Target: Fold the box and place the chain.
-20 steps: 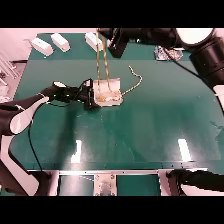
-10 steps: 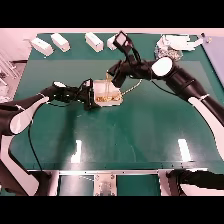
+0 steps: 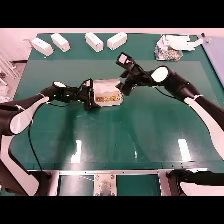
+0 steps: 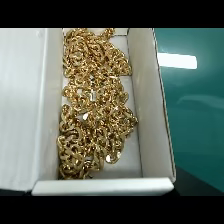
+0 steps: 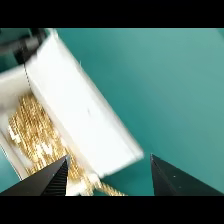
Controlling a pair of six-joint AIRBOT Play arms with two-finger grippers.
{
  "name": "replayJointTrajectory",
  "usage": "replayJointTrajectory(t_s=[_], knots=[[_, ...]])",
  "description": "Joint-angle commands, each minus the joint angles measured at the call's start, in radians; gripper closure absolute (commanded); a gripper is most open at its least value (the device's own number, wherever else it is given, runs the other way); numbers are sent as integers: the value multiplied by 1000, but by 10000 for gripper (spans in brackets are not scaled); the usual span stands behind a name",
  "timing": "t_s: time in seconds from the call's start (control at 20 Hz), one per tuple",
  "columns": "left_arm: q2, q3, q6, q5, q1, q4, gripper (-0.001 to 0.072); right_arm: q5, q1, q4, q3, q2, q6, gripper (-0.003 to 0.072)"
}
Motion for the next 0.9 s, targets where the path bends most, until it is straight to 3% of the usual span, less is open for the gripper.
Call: replayJointTrajectory(t_s=[0.0, 0.2, 0.45, 0.7, 0.85], knots=[[0, 1, 0, 0, 1, 0, 81, 138, -120, -58, -16, -8, -208, 99], [0, 1, 0, 0, 1, 0, 80, 163, -219, 77, -17, -80, -526, 99], [0, 1, 0, 0, 1, 0, 80, 188, -209, 171, -10, -190, -774, 66], [0, 1, 0, 0, 1, 0, 80, 204, -171, 196, 48, -269, -860, 65], [0, 1, 0, 0, 1, 0, 80, 291, -164, 280, 97, -293, -879, 65]])
